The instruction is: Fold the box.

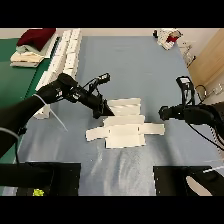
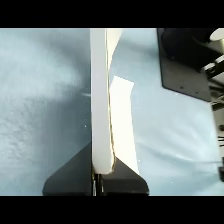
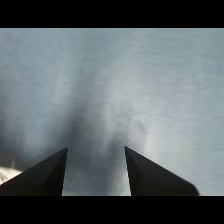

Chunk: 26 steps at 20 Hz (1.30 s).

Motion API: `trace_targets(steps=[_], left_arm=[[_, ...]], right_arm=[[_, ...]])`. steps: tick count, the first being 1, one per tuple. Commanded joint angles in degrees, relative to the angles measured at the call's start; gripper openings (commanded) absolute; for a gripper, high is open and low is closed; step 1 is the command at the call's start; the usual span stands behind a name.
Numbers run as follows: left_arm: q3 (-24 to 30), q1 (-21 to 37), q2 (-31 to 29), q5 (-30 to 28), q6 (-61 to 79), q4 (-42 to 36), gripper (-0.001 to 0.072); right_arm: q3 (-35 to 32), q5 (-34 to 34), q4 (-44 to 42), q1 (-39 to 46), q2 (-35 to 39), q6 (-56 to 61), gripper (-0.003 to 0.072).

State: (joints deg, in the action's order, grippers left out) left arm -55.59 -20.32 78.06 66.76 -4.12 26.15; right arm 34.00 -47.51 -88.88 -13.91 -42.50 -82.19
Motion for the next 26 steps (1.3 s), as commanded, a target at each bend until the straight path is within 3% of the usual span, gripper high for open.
trace_targets(steps=[1,7,14,19,22,26], left_arm=[[7.8,-4.02,-8.98,-11.98,6.16,-0.04,0.0008],[23.06,-14.27,-23.61,-35.47,13.31,-0.87,0.001],[28.37,-23.5,-23.41,-45.66,13.73,-0.87,0.0012],[26.93,-23.04,-22.99,-43.71,11.96,-0.76,0.0012],[24.0,-18.03,-21.97,-33.64,10.54,-0.59,0.0012],[19.39,-8.39,-16.09,-19.32,10.62,-0.61,0.0012]], right_arm=[[1.51,0.33,5.81,0.0,-0.17,7.82,0.0552],[1.51,0.85,5.7,0.0,-0.33,11.41,0.0552],[1.51,1.03,5.05,0.0,-0.35,11.8,0.0552],[1.51,1.01,4.33,0.0,-0.33,11.8,0.0551],[1.51,0.96,3.65,0.0,-0.35,11.8,0.0551],[1.51,0.96,3.34,0.0,-0.35,11.8,0.0552]])
